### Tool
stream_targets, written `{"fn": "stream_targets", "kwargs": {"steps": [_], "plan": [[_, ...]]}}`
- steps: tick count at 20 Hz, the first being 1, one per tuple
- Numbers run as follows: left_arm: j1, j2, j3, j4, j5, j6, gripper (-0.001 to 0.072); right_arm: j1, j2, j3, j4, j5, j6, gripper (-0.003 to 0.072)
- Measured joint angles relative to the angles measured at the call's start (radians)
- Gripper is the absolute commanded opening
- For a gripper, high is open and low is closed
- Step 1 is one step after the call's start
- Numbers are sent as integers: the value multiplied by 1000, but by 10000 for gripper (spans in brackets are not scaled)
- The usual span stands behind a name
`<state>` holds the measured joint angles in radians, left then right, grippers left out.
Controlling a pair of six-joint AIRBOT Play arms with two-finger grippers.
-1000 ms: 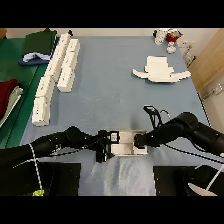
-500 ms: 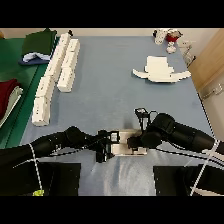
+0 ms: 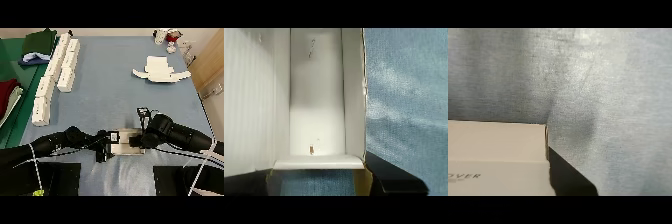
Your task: Fold the box.
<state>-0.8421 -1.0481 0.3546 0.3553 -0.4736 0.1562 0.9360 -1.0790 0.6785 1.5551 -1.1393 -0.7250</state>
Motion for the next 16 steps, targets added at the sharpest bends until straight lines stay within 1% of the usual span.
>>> {"fn": "stream_targets", "kwargs": {"steps": [1,2,3,9,11,12,13,14,15,16], "plan": [[0,0,0,0,0,0,514,0,0,0,0,0,0,94],[0,0,0,0,0,2,514,1,-2,0,2,5,-5,339],[0,0,0,1,0,4,514,2,-3,0,21,18,-6,445],[0,0,0,0,1,2,514,0,4,12,15,-32,0,439],[0,0,0,0,1,2,514,1,5,13,10,-41,0,283],[0,0,0,0,1,2,514,1,5,13,8,-45,1,256],[0,0,0,0,1,2,514,1,5,14,7,-48,2,38],[0,0,0,0,0,2,514,1,4,14,7,-49,2,2],[0,0,0,-1,1,0,514,-2,4,14,8,-55,9,3],[0,0,0,-1,0,-2,514,-1,4,14,9,-54,7,99]]}}
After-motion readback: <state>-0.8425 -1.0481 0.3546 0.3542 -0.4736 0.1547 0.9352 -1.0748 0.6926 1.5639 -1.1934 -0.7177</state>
